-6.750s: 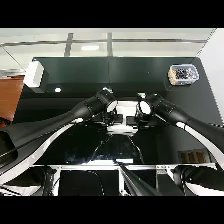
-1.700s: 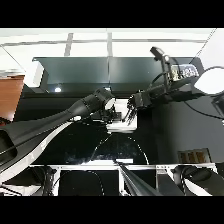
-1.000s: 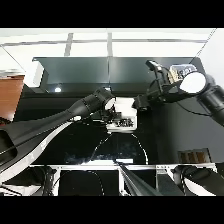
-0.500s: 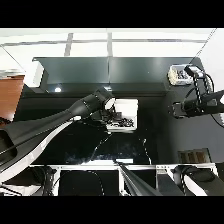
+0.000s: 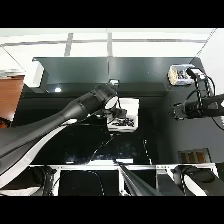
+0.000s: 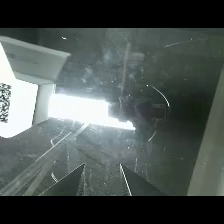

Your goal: Fold the box and place the chain.

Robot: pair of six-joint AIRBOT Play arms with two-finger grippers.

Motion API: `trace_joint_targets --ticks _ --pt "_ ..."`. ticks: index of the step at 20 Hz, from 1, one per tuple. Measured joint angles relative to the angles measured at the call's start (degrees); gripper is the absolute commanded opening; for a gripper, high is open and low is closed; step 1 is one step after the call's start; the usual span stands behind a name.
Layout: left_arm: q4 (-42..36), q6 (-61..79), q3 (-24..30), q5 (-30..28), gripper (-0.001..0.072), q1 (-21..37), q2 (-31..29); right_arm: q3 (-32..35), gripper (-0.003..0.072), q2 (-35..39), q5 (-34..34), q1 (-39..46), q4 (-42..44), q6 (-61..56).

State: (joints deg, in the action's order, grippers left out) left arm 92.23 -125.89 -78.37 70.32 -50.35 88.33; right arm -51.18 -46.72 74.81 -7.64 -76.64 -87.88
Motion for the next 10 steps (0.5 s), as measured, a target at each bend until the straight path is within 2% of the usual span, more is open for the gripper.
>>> trace_joint_targets --ticks 2,5,7,10 --pt "3.78 2.14 3.58 2.03 0.0684 1.07 -4.33 0.07 0.0266 0.0 0.04 0.0 0.04 0.02" --pt "4.87 4.63 12.87 1.73 0.0684 8.2 -11.39 0.07 0.0266 0.0 0.46 0.0 0.09 0.04" --pt "-2.54 13.11 20.46 -3.06 0.0684 15.61 -15.78 0.07 0.0266 0.0 0.63 0.0 0.11 0.04" --pt "-23.56 38.62 28.92 -6.12 0.0711 24.37 -18.64 0.07 0.0266 0.0 0.76 0.0 0.13 0.02"
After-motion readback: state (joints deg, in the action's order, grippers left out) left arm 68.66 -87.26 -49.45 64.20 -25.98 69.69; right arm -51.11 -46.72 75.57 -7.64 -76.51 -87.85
